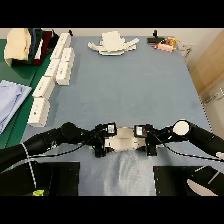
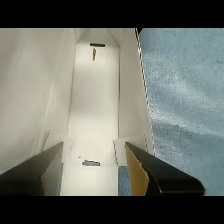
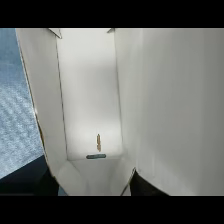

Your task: Fold the box.

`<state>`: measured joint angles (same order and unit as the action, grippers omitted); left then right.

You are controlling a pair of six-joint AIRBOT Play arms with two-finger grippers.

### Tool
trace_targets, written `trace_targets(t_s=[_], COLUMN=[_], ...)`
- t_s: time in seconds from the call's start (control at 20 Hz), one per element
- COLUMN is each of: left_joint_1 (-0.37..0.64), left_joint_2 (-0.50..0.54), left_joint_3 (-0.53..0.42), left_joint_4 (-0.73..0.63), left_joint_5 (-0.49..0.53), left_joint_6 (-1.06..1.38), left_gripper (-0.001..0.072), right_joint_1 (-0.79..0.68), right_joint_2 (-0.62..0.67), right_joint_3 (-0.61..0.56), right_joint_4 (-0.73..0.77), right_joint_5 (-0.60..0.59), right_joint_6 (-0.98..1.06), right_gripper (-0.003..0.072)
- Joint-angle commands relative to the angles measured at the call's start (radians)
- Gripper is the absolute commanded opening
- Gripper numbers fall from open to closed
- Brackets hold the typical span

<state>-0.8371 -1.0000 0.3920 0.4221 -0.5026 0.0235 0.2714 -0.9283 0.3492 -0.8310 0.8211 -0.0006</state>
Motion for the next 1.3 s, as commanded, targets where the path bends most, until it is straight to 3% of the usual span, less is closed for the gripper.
trace_targets(t_s=[0.0,0.05,0.15,0.2,0.35,0.5,0.7,0.9,1.1,1.25], left_joint_1=[-0.001,0.0,0.003,0.003,0.003,0.035,0.19,0.391,0.521,0.519], left_joint_2=[-0.002,-0.002,0.0,0.007,0.068,0.185,0.406,0.614,0.596,0.51], left_joint_3=[0.0,0.0,0.0,0.0,0.0,0.0,0.0,-0.002,-0.06,-0.142], left_joint_4=[0.001,0.014,0.052,0.079,0.219,0.453,0.686,0.864,0.779,0.634], left_joint_5=[0.003,0.002,-0.006,-0.009,-0.02,-0.101,-0.317,-0.467,-0.554,-0.468], left_joint_6=[-0.078,-0.106,-0.164,-0.219,-0.492,-0.917,-1.433,-1.747,-1.782,-1.698], left_gripper=[0.0555,0.0356,0.0045,0.0014,0.0013,0.0013,0.0013,0.0013,0.0013,0.0013], right_joint_1=[0.0,0.0,0.0,0.0,0.0,0.0,0.0,0.0,0.0,0.0], right_joint_2=[0.001,0.001,0.001,0.001,0.001,0.001,0.001,0.001,0.001,0.001], right_joint_3=[0.001,0.001,0.001,0.001,0.001,0.001,0.001,0.001,0.001,0.001], right_joint_4=[0.001,0.001,0.001,0.001,0.001,0.001,0.001,0.001,0.001,0.001], right_joint_5=[0.0,0.0,0.0,0.0,0.0,0.0,0.0,0.0,0.0,0.0], right_joint_6=[0.003,0.003,0.003,0.003,0.003,0.003,0.003,0.003,0.003,0.003], right_gripper=[0.0505,0.0505,0.0505,0.0505,0.0505,0.0505,0.0505,0.0505,0.0505,0.0505])
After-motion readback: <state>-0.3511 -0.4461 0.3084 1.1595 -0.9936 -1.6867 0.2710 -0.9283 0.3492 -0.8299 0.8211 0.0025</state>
